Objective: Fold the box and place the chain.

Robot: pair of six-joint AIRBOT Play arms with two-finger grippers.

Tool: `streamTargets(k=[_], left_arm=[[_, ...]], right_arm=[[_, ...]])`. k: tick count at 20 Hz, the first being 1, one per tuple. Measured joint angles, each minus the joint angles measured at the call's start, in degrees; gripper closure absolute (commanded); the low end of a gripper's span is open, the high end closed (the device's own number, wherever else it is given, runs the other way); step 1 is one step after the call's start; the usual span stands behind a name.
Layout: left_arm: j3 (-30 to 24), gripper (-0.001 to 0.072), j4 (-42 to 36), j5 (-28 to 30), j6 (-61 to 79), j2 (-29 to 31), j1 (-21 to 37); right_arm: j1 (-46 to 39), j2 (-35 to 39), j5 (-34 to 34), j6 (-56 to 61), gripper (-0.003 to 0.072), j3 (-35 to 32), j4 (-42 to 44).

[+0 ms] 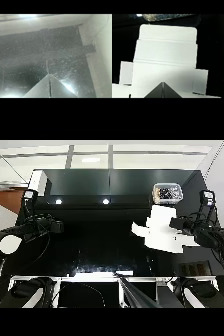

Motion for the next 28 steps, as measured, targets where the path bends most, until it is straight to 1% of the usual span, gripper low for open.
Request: streamTargets(k=[10, 16, 21, 22, 23, 24, 25, 27, 28], left_arm=[[0.00, 0.0681, 0.02, 0.00, 0.00, 0.00, -0.02], [0.00, 0.0681, 0.00, 0.28, 0.00, 0.00, -0.02], [-0.02, 0.0678, 0.00, 0.66, 0.00, 0.00, -0.02], [-0.02, 0.0555, 0.00, 1.20, 0.02, 0.00, -0.02], [-0.02, 0.0173, 0.00, 1.70, 0.02, -0.02, -0.02], [-0.02, 0.0011, 0.00, 2.58, 0.02, -0.09, -0.02], [-0.02, 0.0009, 0.00, 3.41, -0.04, -0.09, -0.02], [-0.02, 0.0009, -0.07, 4.48, -0.20, -0.11, -0.02], [-0.02, 0.0009, -0.04, 4.57, -0.20, -0.11, -0.02]], right_arm=[[-0.02, 0.00, 0.02, 0.02, 0.0667, 0.00, -0.04], [-3.72, 0.00, 1.40, 0.02, 0.0667, 0.00, -7.58], [-4.85, 0.00, 1.84, 0.02, 0.0667, 0.00, -9.70], [-4.92, 0.00, 2.14, 0.02, 0.0667, 0.00, -9.94], [-4.96, 0.00, 2.97, 0.02, 0.0614, 0.00, -10.05], [-4.96, 0.00, 4.04, 0.07, 0.0229, 0.00, -10.05], [-5.01, 0.00, 5.03, 0.07, -0.0005, 0.00, -9.94], [-5.29, 0.00, 5.55, -0.07, -0.0004, 0.15, -9.60], [-5.99, 0.00, 4.26, 0.13, -0.0003, 0.59, -9.62]])
